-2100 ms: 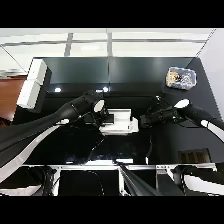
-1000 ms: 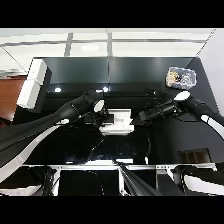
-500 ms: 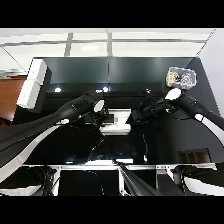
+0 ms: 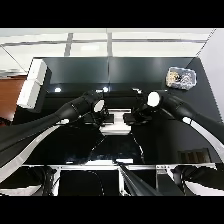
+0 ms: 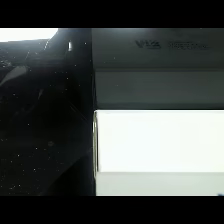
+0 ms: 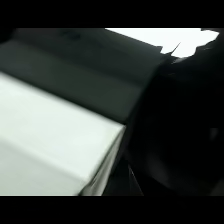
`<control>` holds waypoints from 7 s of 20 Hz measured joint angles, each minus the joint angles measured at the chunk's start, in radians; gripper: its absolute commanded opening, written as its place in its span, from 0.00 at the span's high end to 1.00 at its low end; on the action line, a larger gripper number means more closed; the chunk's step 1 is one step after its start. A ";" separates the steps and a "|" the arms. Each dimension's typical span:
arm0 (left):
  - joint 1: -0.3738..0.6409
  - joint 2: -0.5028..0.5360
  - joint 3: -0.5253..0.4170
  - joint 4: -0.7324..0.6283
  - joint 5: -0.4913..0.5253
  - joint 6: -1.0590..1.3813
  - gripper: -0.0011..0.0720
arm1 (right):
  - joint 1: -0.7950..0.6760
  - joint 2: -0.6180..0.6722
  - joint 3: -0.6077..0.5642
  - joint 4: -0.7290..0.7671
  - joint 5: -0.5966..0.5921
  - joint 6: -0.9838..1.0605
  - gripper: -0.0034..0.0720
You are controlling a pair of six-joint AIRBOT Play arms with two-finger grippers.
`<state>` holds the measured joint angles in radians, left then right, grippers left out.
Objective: Fold the box and place the chain.
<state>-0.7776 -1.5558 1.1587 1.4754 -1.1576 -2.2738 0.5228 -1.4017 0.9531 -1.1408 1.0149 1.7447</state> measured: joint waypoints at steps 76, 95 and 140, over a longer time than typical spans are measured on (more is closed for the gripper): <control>0.000 0.000 0.000 0.000 -0.002 0.000 0.95 | -0.620 -0.113 0.497 -0.580 0.071 0.371 0.00; 0.000 0.000 0.000 0.001 -0.006 -0.001 0.95 | -0.733 -0.558 0.841 -0.465 0.039 0.358 0.94; 0.000 0.000 0.000 0.001 -0.031 0.000 0.95 | -0.010 0.366 0.516 0.054 0.175 -0.178 0.94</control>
<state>-0.7776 -1.5562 1.1587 1.4761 -1.1889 -2.2738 0.5125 -1.0359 1.4693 -1.0866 1.1904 1.5665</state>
